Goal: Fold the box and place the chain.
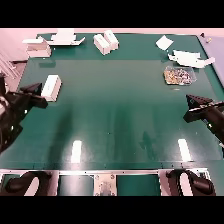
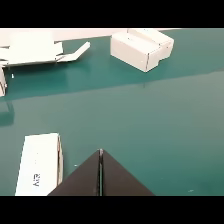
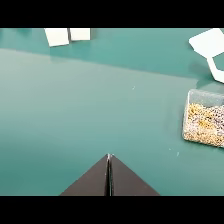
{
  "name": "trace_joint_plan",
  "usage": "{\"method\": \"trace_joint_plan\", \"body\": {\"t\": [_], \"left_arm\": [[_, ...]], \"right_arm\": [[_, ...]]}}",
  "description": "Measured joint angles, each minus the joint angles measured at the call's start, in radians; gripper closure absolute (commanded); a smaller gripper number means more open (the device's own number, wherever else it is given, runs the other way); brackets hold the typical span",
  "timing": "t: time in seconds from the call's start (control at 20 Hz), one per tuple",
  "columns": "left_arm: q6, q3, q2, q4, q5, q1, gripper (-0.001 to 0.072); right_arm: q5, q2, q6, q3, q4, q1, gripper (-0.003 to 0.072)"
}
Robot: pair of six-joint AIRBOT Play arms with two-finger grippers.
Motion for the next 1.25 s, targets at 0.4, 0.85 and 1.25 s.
{"method": "trace_joint_plan", "body": {"t": [0.4, 0.85, 1.25], "left_arm": [[-0.017, -0.241, 0.278, 0.003, -0.008, 0.0, 0.0693], [-0.008, -0.296, 0.309, 0.003, -0.012, 0.0, 0.069], [-0.005, -0.298, 0.31, 0.003, -0.012, 0.0, 0.0691]], "right_arm": [[-0.022, 0.204, 0.018, -0.17, -0.002, 0.0, 0.068], [-0.026, 0.26, 0.019, -0.251, 0.001, 0.0, 0.0679], [-0.026, 0.262, 0.02, -0.256, 0.002, 0.0, 0.0679]]}}
